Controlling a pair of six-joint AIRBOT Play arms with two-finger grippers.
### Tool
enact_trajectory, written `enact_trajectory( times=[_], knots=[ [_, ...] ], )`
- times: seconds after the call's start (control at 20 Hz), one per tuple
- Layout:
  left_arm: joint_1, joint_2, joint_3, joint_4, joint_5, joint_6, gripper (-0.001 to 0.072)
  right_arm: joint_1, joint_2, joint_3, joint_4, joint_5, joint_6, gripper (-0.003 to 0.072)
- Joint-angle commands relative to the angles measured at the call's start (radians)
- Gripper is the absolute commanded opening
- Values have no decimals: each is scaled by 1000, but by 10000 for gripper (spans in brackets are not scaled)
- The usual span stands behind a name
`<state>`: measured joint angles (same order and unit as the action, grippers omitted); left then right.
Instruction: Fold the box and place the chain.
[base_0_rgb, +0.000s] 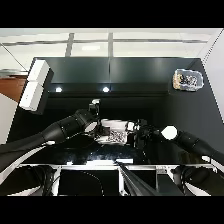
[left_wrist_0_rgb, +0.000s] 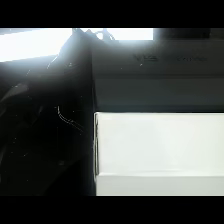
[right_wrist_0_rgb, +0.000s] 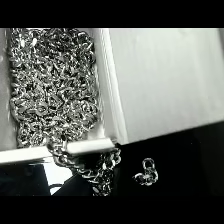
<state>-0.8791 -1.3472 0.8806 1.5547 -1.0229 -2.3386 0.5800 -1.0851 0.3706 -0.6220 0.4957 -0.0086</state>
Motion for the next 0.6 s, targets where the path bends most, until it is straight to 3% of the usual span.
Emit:
enact_trajectory(
  times=[0.0, 0.15, 0.4, 0.45, 0.55],
  knots=[
    [-1, -1, 0, 0, 0, 0, 30, -5, 51, 1, -8, 10, 84, 37],
    [-1, -1, 0, 0, 0, 0, 30, -53, 165, 8, -55, 104, 213, 37],
    [-1, -1, 0, 0, -2, 0, 30, -132, 359, 156, -151, 444, 509, 39],
    [-1, -1, 0, 0, -1, 0, 30, -131, 375, 203, -138, 486, 579, 39],
    [-1, -1, 0, 0, -1, 0, 30, -129, 375, 245, 36, 452, 660, 39]
  ],
)
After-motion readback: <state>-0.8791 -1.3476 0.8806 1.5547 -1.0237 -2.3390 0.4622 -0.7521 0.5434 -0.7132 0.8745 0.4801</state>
